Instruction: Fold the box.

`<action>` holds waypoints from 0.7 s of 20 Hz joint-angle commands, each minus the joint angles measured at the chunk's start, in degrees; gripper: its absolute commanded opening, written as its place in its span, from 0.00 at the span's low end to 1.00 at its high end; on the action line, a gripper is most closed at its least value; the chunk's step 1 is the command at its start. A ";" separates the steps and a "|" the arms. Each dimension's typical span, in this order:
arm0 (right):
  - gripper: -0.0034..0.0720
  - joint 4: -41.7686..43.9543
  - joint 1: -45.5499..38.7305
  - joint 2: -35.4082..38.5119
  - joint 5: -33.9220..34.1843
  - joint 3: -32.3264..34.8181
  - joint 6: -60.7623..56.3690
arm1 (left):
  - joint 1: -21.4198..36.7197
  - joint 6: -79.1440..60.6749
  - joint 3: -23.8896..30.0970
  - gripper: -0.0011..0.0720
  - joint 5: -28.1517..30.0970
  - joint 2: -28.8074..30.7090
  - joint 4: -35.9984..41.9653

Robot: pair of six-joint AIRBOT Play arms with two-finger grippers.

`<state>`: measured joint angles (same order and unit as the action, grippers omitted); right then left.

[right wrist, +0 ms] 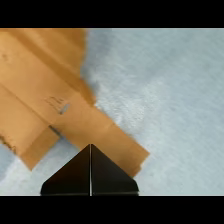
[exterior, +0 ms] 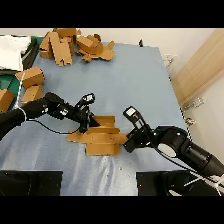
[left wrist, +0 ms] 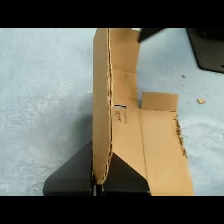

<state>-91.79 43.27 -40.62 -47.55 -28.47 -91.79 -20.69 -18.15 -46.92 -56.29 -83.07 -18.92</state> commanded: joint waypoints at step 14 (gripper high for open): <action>0.32 -21.31 31.06 -10.14 2.60 -0.02 1.62 | 0.76 1.70 -0.04 0.04 -3.80 -0.04 -0.31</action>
